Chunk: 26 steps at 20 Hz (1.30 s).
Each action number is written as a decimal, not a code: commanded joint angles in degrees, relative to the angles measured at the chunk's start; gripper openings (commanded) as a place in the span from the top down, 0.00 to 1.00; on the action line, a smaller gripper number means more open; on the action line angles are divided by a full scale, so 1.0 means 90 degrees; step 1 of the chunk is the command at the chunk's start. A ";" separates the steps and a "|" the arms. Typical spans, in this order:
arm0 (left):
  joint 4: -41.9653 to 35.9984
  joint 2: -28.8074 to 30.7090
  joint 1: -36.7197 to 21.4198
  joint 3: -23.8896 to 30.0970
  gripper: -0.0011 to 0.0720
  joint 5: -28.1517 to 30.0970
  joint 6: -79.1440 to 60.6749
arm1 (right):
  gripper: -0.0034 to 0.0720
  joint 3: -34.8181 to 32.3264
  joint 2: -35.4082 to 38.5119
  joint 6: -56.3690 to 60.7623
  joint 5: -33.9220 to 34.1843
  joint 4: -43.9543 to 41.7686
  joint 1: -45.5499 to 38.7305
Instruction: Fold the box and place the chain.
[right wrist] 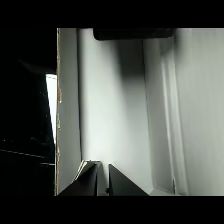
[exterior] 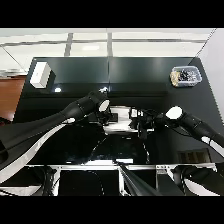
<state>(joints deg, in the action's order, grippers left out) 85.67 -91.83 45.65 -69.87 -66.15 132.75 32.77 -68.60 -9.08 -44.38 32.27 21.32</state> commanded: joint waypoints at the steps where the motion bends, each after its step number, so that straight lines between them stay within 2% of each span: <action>1: -0.0002 0.0002 0.0000 -0.0005 0.95 0.0010 0.0005 | 0.85 0.0000 -0.0053 0.0090 0.0119 -0.0080 0.0051; 6: 0.0000 0.0002 -0.0002 -0.0005 0.95 0.0005 0.0005 | 0.86 0.0002 0.0143 0.0423 -0.0104 0.0138 -0.0119; 11: 0.0000 0.0002 -0.0002 -0.0005 0.95 0.0005 0.0005 | 0.86 0.0002 0.0648 0.1353 -0.1083 0.1766 -0.0760; 14: 0.0000 0.0002 -0.0002 -0.0005 0.95 0.0005 0.0005 | 0.84 0.0000 0.0646 0.1440 -0.1049 0.1926 -0.0920; 16: 0.0000 0.0002 -0.0002 -0.0005 0.95 0.0005 0.0005 | 0.39 -0.0002 0.0646 0.1472 -0.0716 0.1892 -0.0920; 19: 0.0000 0.0002 -0.0002 -0.0005 0.95 0.0010 0.0005 | 0.37 -0.0002 0.0607 0.1173 -0.0328 0.1608 -0.0920; 22: 0.0000 0.0002 -0.0002 -0.0005 0.95 0.0007 0.0005 | 0.37 0.0000 0.0347 0.0131 -0.0350 0.0743 -0.0918; 24: 0.0000 0.0002 -0.0002 -0.0005 0.95 0.0005 -0.0034 | 0.37 0.0000 0.0189 -0.0143 -0.0357 0.0500 -0.0869; 25: 0.0000 0.0002 -0.0002 -0.0005 0.95 0.0005 -0.0036 | 0.42 0.0000 0.0134 -0.0226 -0.0381 0.0486 -0.0809; 26: 0.0000 0.0002 -0.0002 -0.0005 0.95 0.0005 -0.0036 | 0.43 0.0000 0.0083 -0.0243 -0.0379 0.0481 -0.0726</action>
<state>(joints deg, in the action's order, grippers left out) 85.65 -91.83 45.65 -69.87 -66.15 132.66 32.77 -66.37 -7.40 -47.81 39.46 13.78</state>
